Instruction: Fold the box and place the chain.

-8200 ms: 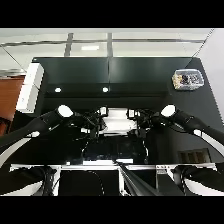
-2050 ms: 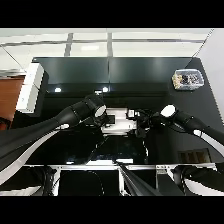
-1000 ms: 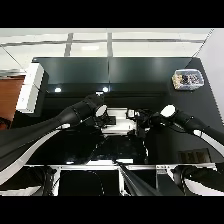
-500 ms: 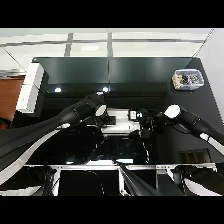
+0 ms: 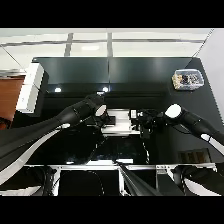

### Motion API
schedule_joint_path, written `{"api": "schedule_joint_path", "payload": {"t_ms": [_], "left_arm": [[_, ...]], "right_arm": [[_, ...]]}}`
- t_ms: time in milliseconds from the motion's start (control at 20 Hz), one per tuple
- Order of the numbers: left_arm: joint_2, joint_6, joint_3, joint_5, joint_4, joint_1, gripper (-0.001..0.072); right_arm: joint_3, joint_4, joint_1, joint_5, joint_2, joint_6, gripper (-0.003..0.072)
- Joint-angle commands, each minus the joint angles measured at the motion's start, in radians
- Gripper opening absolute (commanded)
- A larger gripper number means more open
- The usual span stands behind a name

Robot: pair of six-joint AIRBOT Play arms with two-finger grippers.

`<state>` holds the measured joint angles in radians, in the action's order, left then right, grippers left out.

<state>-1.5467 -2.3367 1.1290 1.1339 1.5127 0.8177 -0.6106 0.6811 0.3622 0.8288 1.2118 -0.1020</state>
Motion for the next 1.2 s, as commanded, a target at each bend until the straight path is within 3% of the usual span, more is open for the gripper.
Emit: {"api": "schedule_joint_path", "payload": {"t_ms": [0, 450, 500, 550, 600, 650, 750, 850, 1000, 1150], "left_arm": [[0.0, -0.001, 0.0, -0.002, -0.003, -0.001, 0.0028], [0.0, -0.001, 0.0, -0.004, -0.007, -0.001, 0.0028], [0.0, -0.001, 0.0, -0.004, -0.007, -0.001, 0.0028], [0.0, -0.001, 0.0, -0.004, -0.008, -0.001, 0.0028], [0.0, -0.002, 0.0, -0.004, -0.007, -0.001, 0.0027], [0.0, -0.002, 0.0, -0.004, -0.008, -0.001, 0.0028], [0.0, -0.001, 0.0, -0.004, -0.007, -0.001, 0.0028], [0.0, -0.002, 0.0, -0.004, -0.007, -0.001, 0.0028], [-0.001, -0.001, 0.0, -0.007, -0.007, -0.001, 0.0028], [-0.001, -0.001, 0.0, 0.001, -0.007, -0.001, 0.0028]], "right_arm": [[0.0, -0.122, 0.001, -0.006, 0.016, 0.019, 0.0184], [0.002, -0.167, 0.001, -0.014, 0.049, 0.02, 0.0183], [0.002, -0.168, 0.001, -0.017, 0.049, 0.02, 0.0234], [0.002, -0.169, 0.001, -0.03, 0.049, 0.019, 0.0475], [0.002, -0.165, 0.001, -0.03, 0.049, 0.019, 0.0467], [0.002, -0.153, 0.001, -0.029, 0.049, 0.02, 0.0237], [0.004, -0.16, 0.001, -0.027, 0.05, 0.02, 0.045], [0.004, -0.145, 0.001, -0.012, 0.05, 0.034, 0.0019], [-0.01, -0.099, -0.006, 0.006, 0.032, 0.3, 0.0017], [-0.116, 0.155, -0.1, 0.192, -0.067, 0.771, 0.0017]]}}
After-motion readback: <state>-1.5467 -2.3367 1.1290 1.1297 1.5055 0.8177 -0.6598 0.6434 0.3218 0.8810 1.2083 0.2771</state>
